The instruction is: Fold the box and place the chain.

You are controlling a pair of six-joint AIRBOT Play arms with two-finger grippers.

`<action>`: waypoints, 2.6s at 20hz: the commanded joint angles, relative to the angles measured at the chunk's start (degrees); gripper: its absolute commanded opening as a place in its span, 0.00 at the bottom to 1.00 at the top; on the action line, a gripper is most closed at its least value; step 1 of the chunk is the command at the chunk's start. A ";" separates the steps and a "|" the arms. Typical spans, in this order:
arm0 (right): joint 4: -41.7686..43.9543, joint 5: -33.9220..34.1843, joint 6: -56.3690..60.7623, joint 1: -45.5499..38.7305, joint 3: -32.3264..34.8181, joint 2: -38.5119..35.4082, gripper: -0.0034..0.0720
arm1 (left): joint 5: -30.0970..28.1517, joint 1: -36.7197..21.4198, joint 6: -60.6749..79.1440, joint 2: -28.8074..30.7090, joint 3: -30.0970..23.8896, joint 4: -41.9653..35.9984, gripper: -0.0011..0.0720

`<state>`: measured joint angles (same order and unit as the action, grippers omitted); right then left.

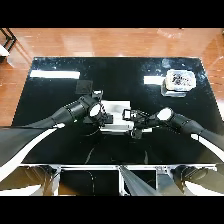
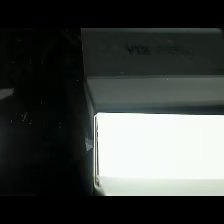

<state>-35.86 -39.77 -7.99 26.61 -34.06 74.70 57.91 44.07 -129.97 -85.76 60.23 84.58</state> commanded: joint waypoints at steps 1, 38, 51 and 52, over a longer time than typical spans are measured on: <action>-6.21 -1.64 4.09 -0.11 -0.15 -2.36 0.98 | 2.32 -0.09 1.20 0.04 0.04 0.44 0.05; -1.68 4.48 11.23 6.60 -0.13 -4.59 0.51 | 4.98 0.02 0.74 -0.09 0.02 1.92 0.05; -9.40 -3.78 37.68 -1.42 -0.15 -11.98 0.08 | 4.98 0.02 0.76 -0.09 0.02 1.97 0.05; -9.44 -6.58 42.56 -4.24 -0.15 -13.57 0.08 | 4.96 0.02 0.76 -0.09 0.02 1.99 0.05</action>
<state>-42.46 -39.79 19.73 27.46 -34.17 64.73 62.65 44.07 -129.34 -85.80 60.27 86.52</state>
